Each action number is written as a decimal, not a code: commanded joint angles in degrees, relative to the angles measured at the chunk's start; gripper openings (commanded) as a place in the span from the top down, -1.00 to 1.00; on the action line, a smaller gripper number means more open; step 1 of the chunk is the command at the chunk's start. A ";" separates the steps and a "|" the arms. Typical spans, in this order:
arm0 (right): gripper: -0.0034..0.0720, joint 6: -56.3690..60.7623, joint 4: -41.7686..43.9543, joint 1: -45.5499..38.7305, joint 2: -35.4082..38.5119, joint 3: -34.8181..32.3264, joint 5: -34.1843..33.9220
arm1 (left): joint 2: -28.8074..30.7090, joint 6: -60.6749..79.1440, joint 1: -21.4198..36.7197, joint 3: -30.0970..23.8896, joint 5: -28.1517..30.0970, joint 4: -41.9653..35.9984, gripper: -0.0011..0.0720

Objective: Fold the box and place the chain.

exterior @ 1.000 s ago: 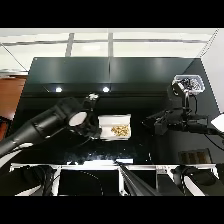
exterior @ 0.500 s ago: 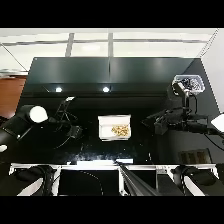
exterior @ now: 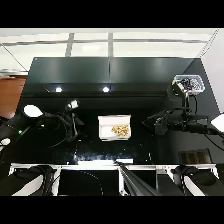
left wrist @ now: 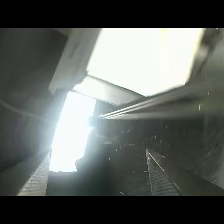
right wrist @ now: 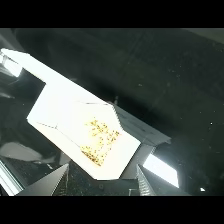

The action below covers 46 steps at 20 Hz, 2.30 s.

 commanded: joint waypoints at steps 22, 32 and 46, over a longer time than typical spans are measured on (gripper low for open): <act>-0.41 0.04 -0.09 -0.02 0.04 0.02 -1.20 | -13.68 10.51 -16.46 5.73 11.32 -6.78 -1.00; -1.00 0.26 1.42 0.31 -0.04 0.02 -4.87 | -13.68 10.60 -16.85 5.81 11.19 -6.60 -0.10; -0.60 -30.05 11.19 2.69 -30.84 16.02 2.78 | -13.68 10.60 -16.87 5.81 11.30 -6.60 -0.16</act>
